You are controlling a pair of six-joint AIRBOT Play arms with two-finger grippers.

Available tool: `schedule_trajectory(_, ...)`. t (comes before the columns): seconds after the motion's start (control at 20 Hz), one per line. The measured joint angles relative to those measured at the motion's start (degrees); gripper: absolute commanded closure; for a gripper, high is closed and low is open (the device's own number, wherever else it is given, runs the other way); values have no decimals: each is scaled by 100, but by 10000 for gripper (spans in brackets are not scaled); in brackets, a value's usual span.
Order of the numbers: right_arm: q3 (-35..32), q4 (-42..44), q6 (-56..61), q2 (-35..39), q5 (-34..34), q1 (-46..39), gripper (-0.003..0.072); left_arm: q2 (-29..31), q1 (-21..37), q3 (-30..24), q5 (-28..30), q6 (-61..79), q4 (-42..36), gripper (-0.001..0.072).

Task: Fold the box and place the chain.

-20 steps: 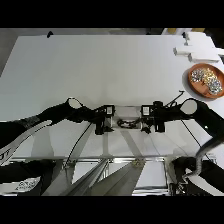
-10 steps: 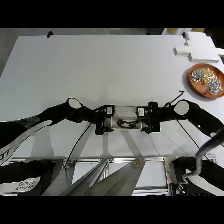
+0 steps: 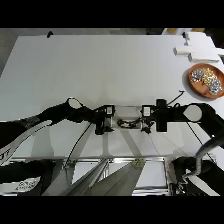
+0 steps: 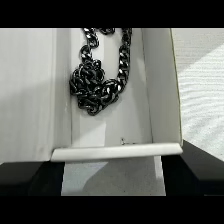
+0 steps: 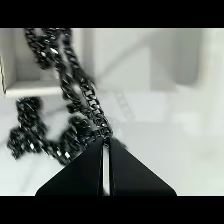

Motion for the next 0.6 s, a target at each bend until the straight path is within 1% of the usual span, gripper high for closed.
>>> schedule_trajectory(0.15,0,-120,490,732,232,0,664,0,0,0,0,0,0,675)
schedule_trajectory(0.3,0,17,1276,1370,503,0,664,0,0,0,0,0,0,675)
schedule_trajectory(0.45,0,439,2120,1788,697,0,664,0,0,0,0,0,0,675)
schedule_trajectory(0.6,0,1123,2514,1991,636,0,664,0,0,0,0,0,0,675)
